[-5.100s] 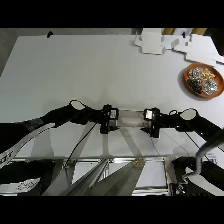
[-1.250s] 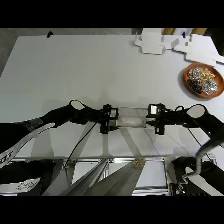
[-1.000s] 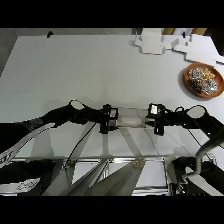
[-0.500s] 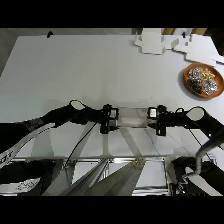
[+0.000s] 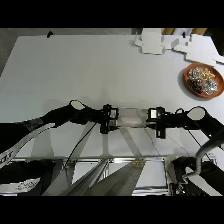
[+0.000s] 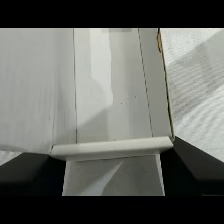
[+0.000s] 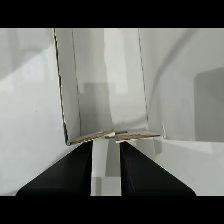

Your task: Fold the box and place the chain.

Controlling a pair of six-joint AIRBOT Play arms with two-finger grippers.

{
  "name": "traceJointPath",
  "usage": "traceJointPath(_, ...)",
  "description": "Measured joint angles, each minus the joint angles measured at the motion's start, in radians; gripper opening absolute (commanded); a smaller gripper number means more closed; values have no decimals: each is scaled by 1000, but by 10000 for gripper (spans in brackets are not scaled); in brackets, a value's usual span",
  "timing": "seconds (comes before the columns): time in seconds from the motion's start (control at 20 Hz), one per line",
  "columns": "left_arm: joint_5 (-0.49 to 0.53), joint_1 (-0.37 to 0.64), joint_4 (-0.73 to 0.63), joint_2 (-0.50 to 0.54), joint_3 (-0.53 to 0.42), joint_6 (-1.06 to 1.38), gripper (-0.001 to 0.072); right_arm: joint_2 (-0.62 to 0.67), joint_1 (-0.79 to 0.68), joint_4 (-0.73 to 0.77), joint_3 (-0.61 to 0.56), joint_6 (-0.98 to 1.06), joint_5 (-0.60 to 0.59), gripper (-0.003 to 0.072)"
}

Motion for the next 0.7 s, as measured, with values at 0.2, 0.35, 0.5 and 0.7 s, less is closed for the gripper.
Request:
traceJointPath(0.2,0,0,0,0,0,0,272,-29,0,77,-1,-29,-5,118)
traceJointPath(0.35,0,0,0,0,0,0,272,-56,3,117,-2,-37,-8,246)
traceJointPath(0.5,-1,0,1,0,0,0,272,-81,19,137,-2,-42,-20,492)
traceJointPath(0.7,-1,0,0,0,0,0,272,-94,34,143,-2,-43,-39,537)
